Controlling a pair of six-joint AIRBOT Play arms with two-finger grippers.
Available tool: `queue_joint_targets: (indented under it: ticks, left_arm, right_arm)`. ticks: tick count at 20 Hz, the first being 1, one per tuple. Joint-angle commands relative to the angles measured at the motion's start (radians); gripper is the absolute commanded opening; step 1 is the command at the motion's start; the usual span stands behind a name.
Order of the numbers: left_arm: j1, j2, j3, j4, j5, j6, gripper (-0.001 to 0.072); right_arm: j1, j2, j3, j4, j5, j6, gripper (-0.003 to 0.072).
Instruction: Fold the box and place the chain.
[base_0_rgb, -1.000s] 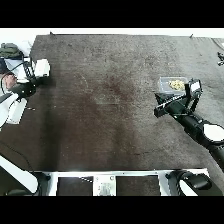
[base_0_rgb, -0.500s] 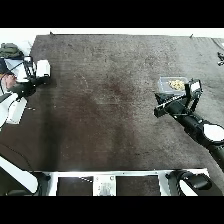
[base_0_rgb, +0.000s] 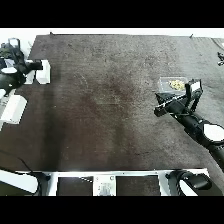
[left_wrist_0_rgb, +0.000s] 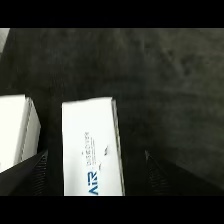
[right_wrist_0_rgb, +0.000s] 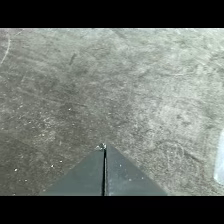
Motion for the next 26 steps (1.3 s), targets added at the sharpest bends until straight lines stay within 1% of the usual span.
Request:
queue_joint_targets:
  ticks: [1,2,3,4,5,6,7,8,9,11,12,14,15,17,19,21,22,24,26]
  left_arm:
    - [0.0,0.171,0.001,0.001,-0.211,-0.003,0.0324]
    - [0.0,0.222,0.001,0.01,-0.304,0.019,0.0016]
    - [-0.003,0.27,0.001,0.006,-0.366,0.019,0.0008]
    - [-0.01,0.323,-0.005,0.005,-0.407,0.021,0.0005]
    - [-0.023,0.377,-0.02,0.003,-0.407,0.033,0.0004]
    - [-0.042,0.445,-0.051,0.003,-0.392,0.096,0.0004]
    - [-0.066,0.525,-0.103,0.002,-0.36,0.163,0.0003]
    - [-0.091,0.608,-0.169,-0.004,-0.301,0.201,0.0004]
    - [-0.117,0.695,-0.249,-0.015,-0.229,0.231,0.0003]
    - [-0.172,0.887,-0.458,-0.076,-0.067,0.29,0.0004]
    - [-0.195,0.972,-0.561,-0.098,-0.005,0.31,0.0003]
    - [-0.243,1.15,-0.77,-0.11,0.102,0.315,0.0003]
    - [-0.265,1.242,-0.866,-0.11,0.132,0.315,0.0003]
    - [-0.285,1.412,-1.025,-0.111,0.132,0.304,0.0004]
    - [-0.287,1.559,-1.143,-0.111,0.138,0.246,0.0004]
    - [-0.287,1.654,-1.22,-0.111,0.147,0.226,0.0008]
    - [-0.287,1.669,-1.24,-0.111,0.146,0.226,0.0009]
    - [-0.287,1.66,-1.255,-0.111,0.137,0.226,0.001]
    - [-0.287,1.66,-1.255,-0.111,0.103,0.227,0.0011]
  right_arm:
    - [0.0,0.001,0.0,0.0,-0.037,0.0,-0.0011]
    - [0.0,0.001,0.0,0.001,-0.042,0.0,-0.0012]
    - [0.0,0.001,0.0,0.001,-0.041,0.0,-0.0011]
    - [0.0,0.001,0.0,0.001,-0.042,0.0,-0.0012]
    - [0.0,0.001,0.0,0.001,-0.041,0.0,-0.0012]
    - [0.0,0.001,0.0,0.001,-0.041,0.0,-0.0012]
    - [0.0,0.001,0.0,0.001,-0.04,0.0,-0.0012]
    - [0.0,0.001,0.0,0.002,-0.032,0.001,-0.0012]
    - [0.001,0.001,0.0,0.002,-0.029,0.001,-0.0013]
    - [0.001,0.011,-0.002,0.001,-0.015,0.024,-0.0013]
    - [0.001,0.035,-0.008,0.001,-0.008,0.027,-0.0014]
    - [0.001,0.141,-0.043,0.001,-0.008,0.027,-0.0014]
    - [0.001,0.214,-0.067,0.0,-0.01,0.027,-0.0014]
    - [0.001,0.352,-0.125,-0.039,-0.011,0.027,-0.0013]
    - [0.0,0.464,-0.182,-0.057,-0.016,0.026,-0.0013]
    - [0.0,0.539,-0.21,-0.087,-0.017,0.026,-0.0012]
    - [0.0,0.561,-0.212,-0.107,-0.019,0.026,-0.0012]
    - [0.0,0.579,-0.212,-0.116,-0.019,0.026,-0.0012]
    - [0.0,0.579,-0.212,-0.116,-0.027,0.026,-0.0012]
